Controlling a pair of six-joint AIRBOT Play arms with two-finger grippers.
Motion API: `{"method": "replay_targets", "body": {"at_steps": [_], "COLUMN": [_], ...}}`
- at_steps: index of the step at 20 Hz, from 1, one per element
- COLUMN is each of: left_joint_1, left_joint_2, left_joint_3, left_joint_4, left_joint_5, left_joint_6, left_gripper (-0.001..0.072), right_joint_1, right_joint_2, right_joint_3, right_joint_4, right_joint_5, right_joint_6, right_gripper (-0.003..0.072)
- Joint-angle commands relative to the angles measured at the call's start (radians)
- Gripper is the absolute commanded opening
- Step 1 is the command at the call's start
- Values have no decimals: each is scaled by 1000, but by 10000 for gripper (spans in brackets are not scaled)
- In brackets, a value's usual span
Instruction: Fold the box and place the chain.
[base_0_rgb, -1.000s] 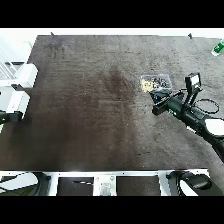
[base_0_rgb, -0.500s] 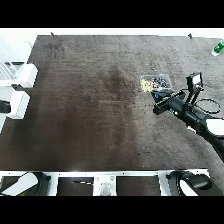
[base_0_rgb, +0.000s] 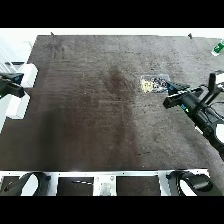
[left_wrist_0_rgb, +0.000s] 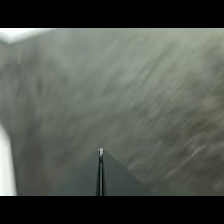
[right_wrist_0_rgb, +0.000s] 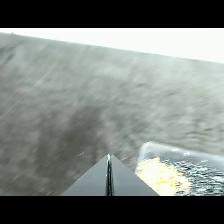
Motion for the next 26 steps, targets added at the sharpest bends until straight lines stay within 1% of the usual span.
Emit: {"method": "replay_targets", "body": {"at_steps": [1, 2, 4, 7, 9, 11, 16, 26], "left_joint_1": [-177, -228, -329, -459, -518, -526, -526, -526], "left_joint_2": [224, 287, 382, 457, 475, 475, 473, 473], "left_joint_3": [-151, -207, -320, -463, -510, -513, -513, -513], "left_joint_4": [-85, -86, -84, -84, -84, -84, -84, -84], "left_joint_5": [185, 248, 349, 459, 516, 513, 437, 436], "left_joint_6": [50, 45, 44, 13, 11, 2, -48, -48], "left_gripper": [13, 14, 13, 14, 14, 18, 21, 21], "right_joint_1": [0, 0, 0, 0, 0, 0, 1, 1], "right_joint_2": [97, 132, 203, 273, 299, 306, 306, 306], "right_joint_3": [-79, -112, -182, -253, -277, -279, -282, -282], "right_joint_4": [-5, -5, -5, -6, -9, -9, -8, -8], "right_joint_5": [-128, -140, -173, -227, -228, -228, -227, -228], "right_joint_6": [2, 2, 2, -14, -48, -47, -47, -47], "right_gripper": [6, 6, 6, 8, 9, 9, 9, 10]}}
